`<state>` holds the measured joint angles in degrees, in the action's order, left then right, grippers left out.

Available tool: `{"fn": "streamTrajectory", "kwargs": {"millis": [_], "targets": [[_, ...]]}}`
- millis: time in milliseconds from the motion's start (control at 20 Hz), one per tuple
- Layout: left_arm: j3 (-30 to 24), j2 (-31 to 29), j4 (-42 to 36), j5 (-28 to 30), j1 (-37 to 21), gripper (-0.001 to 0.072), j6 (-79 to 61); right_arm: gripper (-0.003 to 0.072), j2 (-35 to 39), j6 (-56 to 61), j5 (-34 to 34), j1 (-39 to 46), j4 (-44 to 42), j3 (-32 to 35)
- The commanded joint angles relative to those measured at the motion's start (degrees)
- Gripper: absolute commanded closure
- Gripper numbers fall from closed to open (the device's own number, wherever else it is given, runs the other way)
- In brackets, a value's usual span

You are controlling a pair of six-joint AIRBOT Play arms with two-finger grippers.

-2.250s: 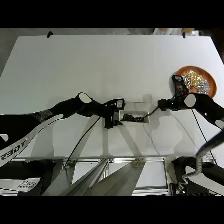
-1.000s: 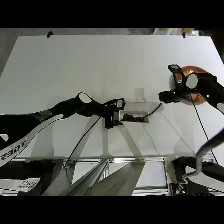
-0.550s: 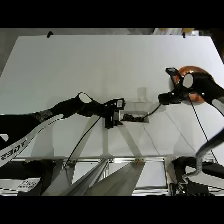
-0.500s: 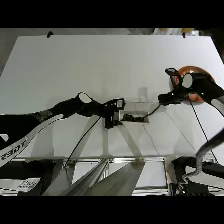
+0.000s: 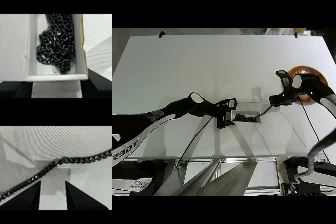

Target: Fold the box and place the chain.

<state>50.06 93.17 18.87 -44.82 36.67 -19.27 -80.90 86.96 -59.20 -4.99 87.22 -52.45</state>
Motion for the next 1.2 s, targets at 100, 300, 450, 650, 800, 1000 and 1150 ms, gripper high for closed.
{"fn": "streamTrajectory", "kwargs": {"millis": [100,300,450,650,800,1000,1150], "targets": [[0.0,0.0,0.0,0.0,0.0,0.0437,0.0,0.0351,-1.6,0.0,1.1,0.0,-0.5,0.0],[0.0,0.0,0.0,0.0,0.0,0.0437,0.0,0.0354,-0.2,0.0,1.3,-0.6,-1.7,0.0],[0.0,0.0,0.0,0.0,0.0,0.0437,0.0,0.0399,2.3,0.1,2.5,-0.8,-1.8,0.0],[0.0,0.0,0.0,0.0,0.0,0.0437,0.0,0.0398,1.3,1.2,2.4,-0.7,-1.5,0.0],[0.0,0.0,0.0,0.0,0.0,0.0437,0.0,0.0398,0.4,1.3,2.9,-0.7,-1.5,0.0],[0.0,0.0,0.0,0.0,0.0,0.0437,0.0,0.0399,-1.0,1.3,3.1,-0.7,-1.6,0.0],[0.0,0.0,0.0,0.0,0.0,0.0437,0.0,0.0401,-1.5,1.3,3.6,-0.7,-2.1,0.0]]}}
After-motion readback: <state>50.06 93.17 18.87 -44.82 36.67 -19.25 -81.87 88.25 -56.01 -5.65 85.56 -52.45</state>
